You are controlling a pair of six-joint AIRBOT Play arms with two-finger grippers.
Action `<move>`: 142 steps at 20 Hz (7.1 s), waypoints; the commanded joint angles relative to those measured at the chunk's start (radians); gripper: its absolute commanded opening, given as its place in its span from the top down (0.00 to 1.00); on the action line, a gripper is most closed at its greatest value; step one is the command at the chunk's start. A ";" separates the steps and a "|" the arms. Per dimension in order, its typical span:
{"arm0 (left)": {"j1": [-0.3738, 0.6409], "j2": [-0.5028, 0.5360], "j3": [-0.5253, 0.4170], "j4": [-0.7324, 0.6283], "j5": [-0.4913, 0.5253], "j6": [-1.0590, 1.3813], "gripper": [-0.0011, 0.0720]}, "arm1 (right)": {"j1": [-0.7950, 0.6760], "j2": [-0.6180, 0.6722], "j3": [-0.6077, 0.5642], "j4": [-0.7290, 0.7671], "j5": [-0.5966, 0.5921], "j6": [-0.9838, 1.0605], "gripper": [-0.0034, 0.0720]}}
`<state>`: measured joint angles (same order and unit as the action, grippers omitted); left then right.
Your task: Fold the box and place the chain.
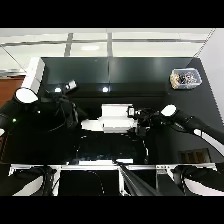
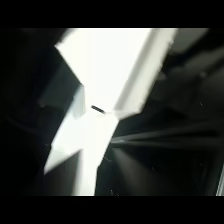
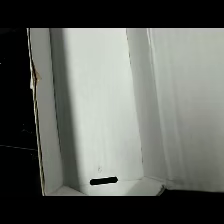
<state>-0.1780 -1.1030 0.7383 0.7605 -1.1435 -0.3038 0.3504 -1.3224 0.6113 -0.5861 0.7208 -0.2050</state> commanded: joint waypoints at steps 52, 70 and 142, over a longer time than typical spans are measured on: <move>-0.292 -0.257 -0.079 -0.343 0.377 0.541 0.65 | 0.000 0.000 0.000 0.002 0.001 -0.001 0.30; -0.254 -0.181 -0.079 -0.201 0.381 0.423 0.95 | 0.000 0.000 0.000 0.002 0.001 -0.001 0.30; -0.335 -0.375 0.320 0.276 0.041 -1.278 0.20 | 0.000 0.000 0.000 0.002 0.001 -0.001 0.30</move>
<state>-0.4721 -1.4776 1.0458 0.9295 -1.1332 -1.4906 0.3500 -1.3224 0.6113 -0.5842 0.7212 -0.2058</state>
